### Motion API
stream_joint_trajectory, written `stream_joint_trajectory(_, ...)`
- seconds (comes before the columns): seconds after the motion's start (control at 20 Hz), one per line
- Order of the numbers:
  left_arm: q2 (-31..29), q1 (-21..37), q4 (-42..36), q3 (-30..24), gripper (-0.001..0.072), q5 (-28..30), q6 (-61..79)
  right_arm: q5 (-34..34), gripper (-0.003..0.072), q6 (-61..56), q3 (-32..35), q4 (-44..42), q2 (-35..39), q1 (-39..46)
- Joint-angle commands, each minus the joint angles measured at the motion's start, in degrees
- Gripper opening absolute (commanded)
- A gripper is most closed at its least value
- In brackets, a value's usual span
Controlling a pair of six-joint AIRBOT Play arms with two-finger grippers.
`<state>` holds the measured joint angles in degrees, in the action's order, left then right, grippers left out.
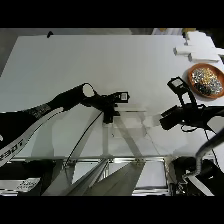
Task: Fold the box and place the chain.
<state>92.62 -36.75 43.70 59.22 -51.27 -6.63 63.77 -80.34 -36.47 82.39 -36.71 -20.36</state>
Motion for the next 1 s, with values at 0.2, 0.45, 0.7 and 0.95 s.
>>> stream_joint_trajectory(0.2, 0.04, -0.02, 0.04, -0.04, 0.0011, 0.00, 0.00, 6.58, 0.0018, 35.15, 3.89, -21.70, 0.00, -0.04)
stream_joint_trajectory(0.45, 0.04, -0.02, 0.04, -0.04, 0.0011, 0.02, 0.00, 7.72, 0.0018, 54.01, 12.98, -22.53, -1.33, -0.13)
stream_joint_trajectory(0.7, 0.04, -0.02, 0.04, -0.04, 0.0011, 0.00, -0.02, -10.40, 0.0693, 56.52, 18.36, -13.68, 0.46, -8.57)
stream_joint_trajectory(0.95, 0.04, -0.02, 0.04, -0.04, 0.0011, 0.00, 0.00, -28.13, 0.0694, 53.94, 23.28, -9.20, 0.70, -16.22)
